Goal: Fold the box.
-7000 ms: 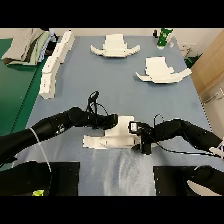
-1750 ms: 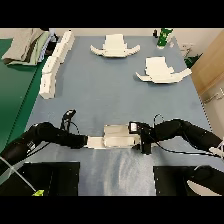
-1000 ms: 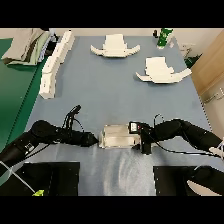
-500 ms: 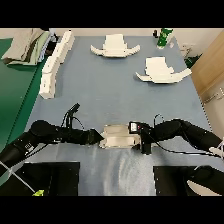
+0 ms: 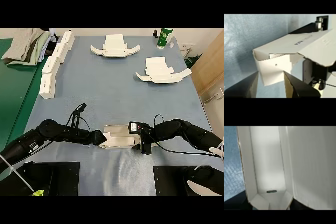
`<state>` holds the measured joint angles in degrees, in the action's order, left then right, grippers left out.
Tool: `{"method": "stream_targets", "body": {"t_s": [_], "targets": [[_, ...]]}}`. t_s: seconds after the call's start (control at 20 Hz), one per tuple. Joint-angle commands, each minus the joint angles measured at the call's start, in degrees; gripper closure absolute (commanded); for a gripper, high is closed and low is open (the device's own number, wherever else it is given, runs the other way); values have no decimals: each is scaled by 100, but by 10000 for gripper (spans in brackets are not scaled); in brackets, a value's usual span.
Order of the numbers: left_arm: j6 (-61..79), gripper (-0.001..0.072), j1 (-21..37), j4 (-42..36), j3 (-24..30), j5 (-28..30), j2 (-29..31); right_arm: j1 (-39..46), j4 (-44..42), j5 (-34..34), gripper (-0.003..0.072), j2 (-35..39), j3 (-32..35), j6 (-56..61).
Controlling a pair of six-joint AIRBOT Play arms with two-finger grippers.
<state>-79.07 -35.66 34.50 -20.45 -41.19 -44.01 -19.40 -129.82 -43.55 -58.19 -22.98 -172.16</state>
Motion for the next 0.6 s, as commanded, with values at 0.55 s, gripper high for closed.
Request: {"method": "stream_targets", "body": {"t_s": [0.55], "targets": [[-3762,255,-1596,2973,-1069,170,-852,0,-2,0,164,4,2,2]]}}
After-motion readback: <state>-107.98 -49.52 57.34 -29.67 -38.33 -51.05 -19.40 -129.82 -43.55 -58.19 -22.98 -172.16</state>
